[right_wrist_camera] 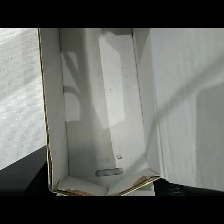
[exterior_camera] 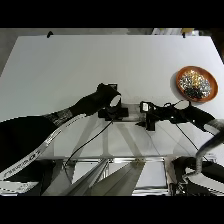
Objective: Fold the box and place the chain.
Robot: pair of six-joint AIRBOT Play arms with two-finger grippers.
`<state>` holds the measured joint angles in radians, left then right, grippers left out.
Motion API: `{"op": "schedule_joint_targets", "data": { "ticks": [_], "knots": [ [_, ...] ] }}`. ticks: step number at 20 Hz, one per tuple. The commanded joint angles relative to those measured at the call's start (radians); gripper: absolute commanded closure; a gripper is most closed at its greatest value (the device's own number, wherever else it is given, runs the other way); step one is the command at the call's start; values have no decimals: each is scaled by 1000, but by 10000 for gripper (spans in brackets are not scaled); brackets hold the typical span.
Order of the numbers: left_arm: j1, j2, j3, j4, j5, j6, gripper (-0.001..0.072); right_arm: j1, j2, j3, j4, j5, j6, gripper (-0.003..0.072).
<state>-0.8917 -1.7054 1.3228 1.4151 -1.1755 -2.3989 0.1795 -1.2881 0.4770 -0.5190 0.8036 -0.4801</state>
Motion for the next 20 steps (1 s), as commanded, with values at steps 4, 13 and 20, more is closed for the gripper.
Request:
{"op": "schedule_joint_targets", "data": {
  "ticks": [4,13,20],
  "knots": [
    [-3,-18,3,10,-19,-48,578,0,0,0,0,0,0,286],
    [-3,-17,3,7,-19,-43,628,0,0,0,1,0,0,286],
    [22,21,3,15,-18,104,423,0,0,0,0,0,0,286]
  ]
}}
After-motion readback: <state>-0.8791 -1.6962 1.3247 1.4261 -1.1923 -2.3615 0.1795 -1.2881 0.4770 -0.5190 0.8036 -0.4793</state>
